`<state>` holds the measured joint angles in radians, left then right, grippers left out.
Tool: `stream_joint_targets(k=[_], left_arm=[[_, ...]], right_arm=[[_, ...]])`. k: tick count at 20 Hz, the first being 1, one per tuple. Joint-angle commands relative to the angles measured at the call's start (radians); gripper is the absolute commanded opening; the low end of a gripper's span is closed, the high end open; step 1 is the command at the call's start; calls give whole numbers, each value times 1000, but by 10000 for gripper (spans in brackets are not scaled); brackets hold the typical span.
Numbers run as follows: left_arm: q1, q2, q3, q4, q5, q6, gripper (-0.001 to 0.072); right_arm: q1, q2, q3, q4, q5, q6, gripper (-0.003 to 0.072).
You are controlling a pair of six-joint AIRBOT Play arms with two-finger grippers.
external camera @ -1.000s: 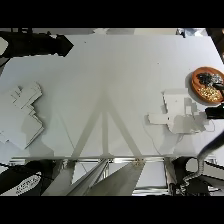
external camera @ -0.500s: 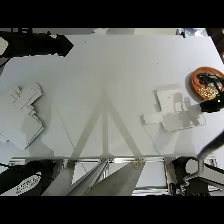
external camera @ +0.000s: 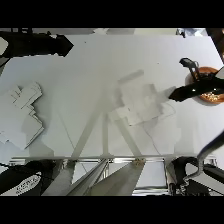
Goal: Fold the box and place the chain.
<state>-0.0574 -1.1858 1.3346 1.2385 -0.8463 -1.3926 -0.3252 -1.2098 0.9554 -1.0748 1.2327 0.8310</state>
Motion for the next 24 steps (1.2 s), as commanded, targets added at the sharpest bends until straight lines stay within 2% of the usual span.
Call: stream_joint_targets(k=[1, 4, 8, 13, 15, 17, 24], left_arm=[[0, 0, 1, 0, 0, 0, 465], [0, 0, 1, 0, 0, 0, 465], [0, 0, 1, 0, 0, 0, 465], [0, 0, 1, 0, 0, 0, 465], [0, 0, 1, 0, 0, 0, 465], [0, 0, 1, 0, 0, 0, 465], [0, 0, 1, 0, 0, 0, 465]], right_arm=[[122, 9, 1, 296, -58, -64, 8], [198, 9, 0, 453, -211, -98, 6], [301, 9, -42, 471, -457, -99, 5], [359, 9, -290, 479, -786, -124, 4], [359, 9, -374, 481, -878, -131, 5], [359, 9, -423, 481, -930, -134, 3], [359, 9, -440, 497, -931, -159, 6]])
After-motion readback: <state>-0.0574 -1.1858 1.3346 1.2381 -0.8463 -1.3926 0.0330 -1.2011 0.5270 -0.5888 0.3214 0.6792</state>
